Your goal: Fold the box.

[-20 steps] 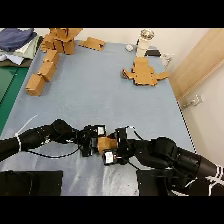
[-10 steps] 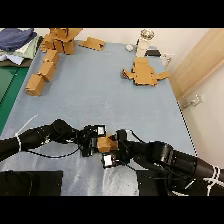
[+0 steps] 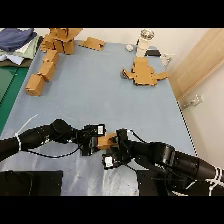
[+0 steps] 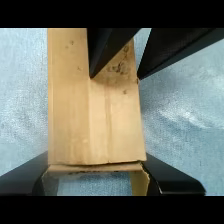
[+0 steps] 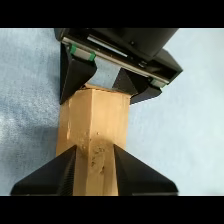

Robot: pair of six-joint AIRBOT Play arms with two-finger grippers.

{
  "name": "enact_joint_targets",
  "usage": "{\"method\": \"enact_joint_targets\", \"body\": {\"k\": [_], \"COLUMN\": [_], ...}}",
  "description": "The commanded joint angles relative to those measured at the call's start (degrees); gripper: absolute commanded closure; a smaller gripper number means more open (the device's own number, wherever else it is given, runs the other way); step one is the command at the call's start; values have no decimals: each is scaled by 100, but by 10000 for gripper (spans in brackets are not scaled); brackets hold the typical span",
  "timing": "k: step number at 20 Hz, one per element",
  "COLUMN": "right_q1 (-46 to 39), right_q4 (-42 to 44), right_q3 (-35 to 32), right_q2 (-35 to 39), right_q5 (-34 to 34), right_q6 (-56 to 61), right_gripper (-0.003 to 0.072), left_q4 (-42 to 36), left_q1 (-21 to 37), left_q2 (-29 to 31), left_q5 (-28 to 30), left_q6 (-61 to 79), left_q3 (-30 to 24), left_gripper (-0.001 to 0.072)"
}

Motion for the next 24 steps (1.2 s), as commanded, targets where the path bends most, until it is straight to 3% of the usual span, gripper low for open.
{"method": "enact_joint_targets", "body": {"k": [1, 13, 14, 16, 24], "right_q1": [2, 0, 0, 2, 168], "right_q4": [-114, 114, 190, 356, 763], "right_q3": [7, 151, 136, 125, 129], "right_q2": [179, 133, 52, -129, -155], "right_q5": [15, -31, -28, -37, -372], "right_q6": [4, 9, 9, 9, 4], "right_gripper": [359, 361, 375, 526, 527], "left_q4": [7, 7, 7, 7, 7], "left_q1": [-13, -11, -11, -11, -11], "left_q2": [4, 2, 4, 4, 4], "left_q5": [-17, -17, -17, -20, -17], "left_q6": [11, 11, 11, 11, 11], "left_q3": [4, 4, 4, 4, 4], "left_gripper": [349, 349, 349, 349, 349]}}
